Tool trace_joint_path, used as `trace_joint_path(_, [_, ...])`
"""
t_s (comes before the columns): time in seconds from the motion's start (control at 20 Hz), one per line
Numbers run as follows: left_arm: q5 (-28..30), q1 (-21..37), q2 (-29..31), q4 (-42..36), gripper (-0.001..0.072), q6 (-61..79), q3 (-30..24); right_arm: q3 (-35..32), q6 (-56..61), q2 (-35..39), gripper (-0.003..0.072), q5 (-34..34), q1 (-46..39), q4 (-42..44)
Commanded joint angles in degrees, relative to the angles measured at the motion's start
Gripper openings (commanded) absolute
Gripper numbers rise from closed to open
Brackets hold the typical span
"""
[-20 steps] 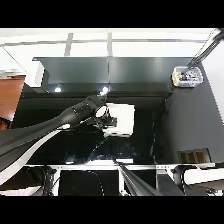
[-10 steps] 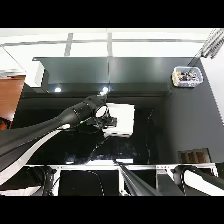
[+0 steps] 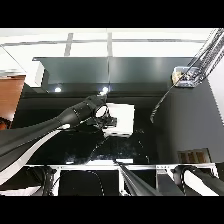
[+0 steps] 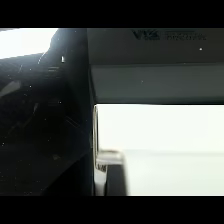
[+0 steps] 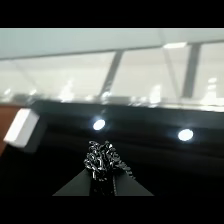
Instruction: Fold the box and place the chain.
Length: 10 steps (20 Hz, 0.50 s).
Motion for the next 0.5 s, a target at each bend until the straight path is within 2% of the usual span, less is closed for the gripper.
trace_joint_path(0.0, [-0.02,0.04,-0.02,0.0,0.0026,0.0,0.02,-0.02,-0.26,0.39,0.0015,8.22,0.07,9.84])
trace_joint_path(0.2, [-0.02,0.04,-0.02,0.0,0.0026,0.0,0.02,-0.02,-0.24,0.42,0.0015,11.56,0.07,14.6])
trace_joint_path(0.45, [0.0,0.04,-0.02,0.0,0.0025,0.0,0.02,-0.02,-0.22,0.42,0.0014,12.24,0.07,15.47])
